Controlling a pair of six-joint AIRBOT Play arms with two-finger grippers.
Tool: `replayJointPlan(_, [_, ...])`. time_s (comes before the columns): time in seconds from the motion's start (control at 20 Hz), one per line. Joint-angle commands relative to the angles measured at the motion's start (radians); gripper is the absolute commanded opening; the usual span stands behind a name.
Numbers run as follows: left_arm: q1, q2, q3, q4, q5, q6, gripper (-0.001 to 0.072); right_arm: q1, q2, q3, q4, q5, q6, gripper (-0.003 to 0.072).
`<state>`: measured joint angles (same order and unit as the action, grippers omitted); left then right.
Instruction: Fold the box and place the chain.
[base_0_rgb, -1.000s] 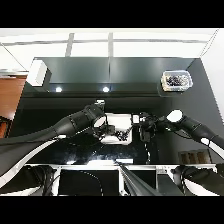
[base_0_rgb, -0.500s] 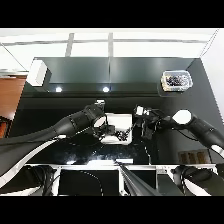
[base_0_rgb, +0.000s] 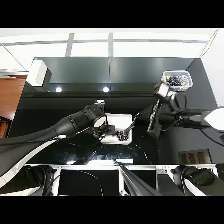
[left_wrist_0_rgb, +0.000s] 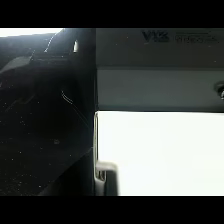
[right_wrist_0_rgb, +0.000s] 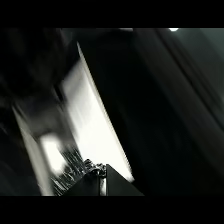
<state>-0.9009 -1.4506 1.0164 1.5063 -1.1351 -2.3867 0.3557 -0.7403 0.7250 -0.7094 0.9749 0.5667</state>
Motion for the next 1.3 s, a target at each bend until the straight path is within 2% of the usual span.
replayJointPlan(0.0, [0.001,-0.001,0.0,0.0,0.0,0.0,0.0032,0.018,0.0,0.047,0.141,0.066,0.112,0.0011])
replayJointPlan(0.25, [0.0,-0.001,0.0,0.0,-0.001,0.0,0.0032,0.064,-0.121,-0.067,0.121,0.052,0.123,0.0016])
replayJointPlan(0.3, [0.0,-0.001,0.0,0.0,0.0,0.0,0.0032,0.064,-0.141,-0.083,0.094,0.05,0.123,0.0042])
replayJointPlan(0.4, [0.0,-0.001,0.0,0.0,0.0,0.0,0.0032,0.05,-0.151,-0.085,-0.012,0.037,0.124,0.0538])
replayJointPlan(0.45, [0.001,-0.001,0.0,0.0,0.0,0.0,0.0032,0.016,-0.151,-0.081,-0.059,0.039,0.123,0.0582])
replayJointPlan(0.6, [0.001,-0.001,0.0,0.0,0.0,0.0,0.0032,-0.098,-0.155,-0.087,-0.254,0.033,0.032,0.0582])
replayJointPlan(0.7, [0.001,-0.001,0.0,0.0,0.001,0.0,0.0032,-0.108,-0.168,-0.151,-0.287,-0.075,-0.149,0.0583])
replayJointPlan(0.8, [0.001,-0.001,0.0,0.001,0.0,0.0,0.0032,-0.068,-0.201,-0.228,-0.209,-0.196,-0.417,0.0584])
replayJointPlan(0.85, [0.001,-0.001,0.0,0.001,0.0,0.0,0.0032,-0.047,-0.234,-0.239,-0.171,-0.229,-0.488,0.0584])
replayJointPlan(1.05, [0.001,-0.001,0.0,0.001,0.0,0.0,0.0032,-0.035,-0.366,-0.237,0.114,-0.26,-0.793,0.0582])
replayJointPlan(1.25, [0.001,-0.001,0.0,0.0,0.0,0.0,0.0032,-0.044,-0.443,-0.203,0.161,-0.25,-0.856,0.0581])
